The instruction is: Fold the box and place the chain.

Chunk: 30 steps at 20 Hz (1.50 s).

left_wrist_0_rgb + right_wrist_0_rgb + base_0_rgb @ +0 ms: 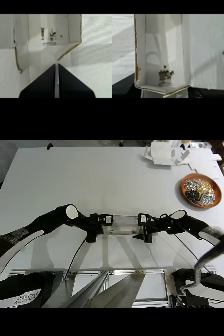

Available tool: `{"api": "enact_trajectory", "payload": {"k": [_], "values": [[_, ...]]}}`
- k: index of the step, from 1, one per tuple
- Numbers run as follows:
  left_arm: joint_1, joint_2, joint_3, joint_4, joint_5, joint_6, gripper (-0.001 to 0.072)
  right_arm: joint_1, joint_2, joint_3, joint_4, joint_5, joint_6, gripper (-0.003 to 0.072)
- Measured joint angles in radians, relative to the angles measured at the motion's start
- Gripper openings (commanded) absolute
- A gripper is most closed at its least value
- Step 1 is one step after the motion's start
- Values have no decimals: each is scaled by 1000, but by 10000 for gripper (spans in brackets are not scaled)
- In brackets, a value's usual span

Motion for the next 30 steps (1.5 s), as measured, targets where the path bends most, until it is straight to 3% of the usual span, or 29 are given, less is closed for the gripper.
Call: {"api": "enact_trajectory", "payload": {"k": [6,7,9,14,16,30], "values": [[16,14,-2,11,13,10,99,0,0,0,0,0,0,402],[19,24,-2,8,12,18,166,0,0,0,0,0,0,402],[21,40,-2,8,11,50,210,0,0,0,0,0,0,402],[23,47,-2,5,12,142,213,0,0,0,0,0,0,402],[23,43,-2,0,22,168,280,0,0,0,0,0,0,402],[39,22,-2,-33,60,227,278,0,0,0,0,0,0,402]]}}
